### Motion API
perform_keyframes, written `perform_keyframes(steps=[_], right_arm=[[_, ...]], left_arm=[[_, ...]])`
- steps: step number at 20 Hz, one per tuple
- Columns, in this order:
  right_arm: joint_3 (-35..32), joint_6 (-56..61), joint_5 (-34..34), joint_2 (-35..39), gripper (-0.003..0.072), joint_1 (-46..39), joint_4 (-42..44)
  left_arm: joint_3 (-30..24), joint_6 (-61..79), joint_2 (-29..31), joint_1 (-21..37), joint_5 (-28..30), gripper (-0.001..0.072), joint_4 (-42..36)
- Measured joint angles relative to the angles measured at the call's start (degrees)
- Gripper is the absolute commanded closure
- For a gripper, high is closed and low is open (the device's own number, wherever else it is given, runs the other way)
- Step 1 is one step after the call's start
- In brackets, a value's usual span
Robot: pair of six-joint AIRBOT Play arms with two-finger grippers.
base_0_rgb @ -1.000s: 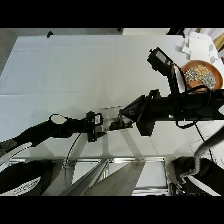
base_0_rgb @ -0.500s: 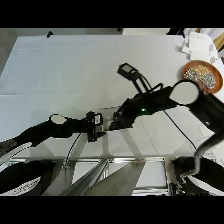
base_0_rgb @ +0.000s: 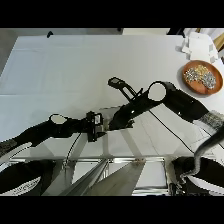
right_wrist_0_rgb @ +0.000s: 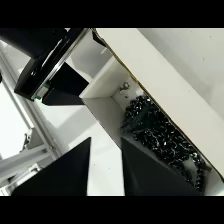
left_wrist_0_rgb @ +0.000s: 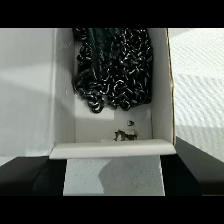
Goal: Fold the box and place the chain.
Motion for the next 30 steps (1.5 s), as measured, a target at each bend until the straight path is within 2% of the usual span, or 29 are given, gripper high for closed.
perform_keyframes(steps=[3, 5, 7, 10, 11, 14, 18, 22, 26, 30], right_arm=[[0.00, 0.15, 1.03, 0.28, 0.0443, -0.09, -0.20], [0.00, 0.15, 2.54, 1.46, 0.0531, -1.07, -0.48], [0.00, 0.22, 4.42, 3.17, 0.0542, -3.17, -2.19], [0.00, 1.33, 9.46, 6.32, 0.0557, -9.14, -8.04], [0.00, 1.57, 11.39, 7.28, 0.0656, -11.82, -10.25], [-0.39, 2.16, 13.51, 9.33, 0.0674, -20.15, -13.49], [-5.66, -0.35, 9.22, 10.27, 0.0675, -26.97, -10.80], [-15.23, -6.34, 0.17, 9.90, 0.0676, -28.96, -5.68], [-21.35, -11.13, -6.16, 8.92, 0.0675, -27.50, 0.15], [-23.17, -12.70, -9.27, 6.58, 0.0676, -23.08, 2.34]], left_arm=[[0.00, -0.02, 0.00, 0.00, 0.00, 0.0642, 0.00], [0.00, 0.00, 0.00, 0.00, 0.00, 0.0642, 0.02], [0.00, -0.02, 0.00, 0.00, 0.00, 0.0642, 0.02], [0.00, -0.02, 0.00, 0.00, 0.00, 0.0642, 0.02], [0.00, 0.00, 0.00, 0.00, 0.00, 0.0642, 0.02], [0.00, -0.02, 0.00, 0.00, 0.00, 0.0642, 0.02], [0.00, -0.02, 0.00, 0.00, 0.00, 0.0642, 0.02], [0.00, 0.00, 0.00, 0.00, 0.00, 0.0642, 0.02], [0.00, 0.00, 0.00, 0.00, 0.00, 0.0642, 0.02], [0.00, 0.00, 0.00, 0.00, 0.00, 0.0642, 0.02]])
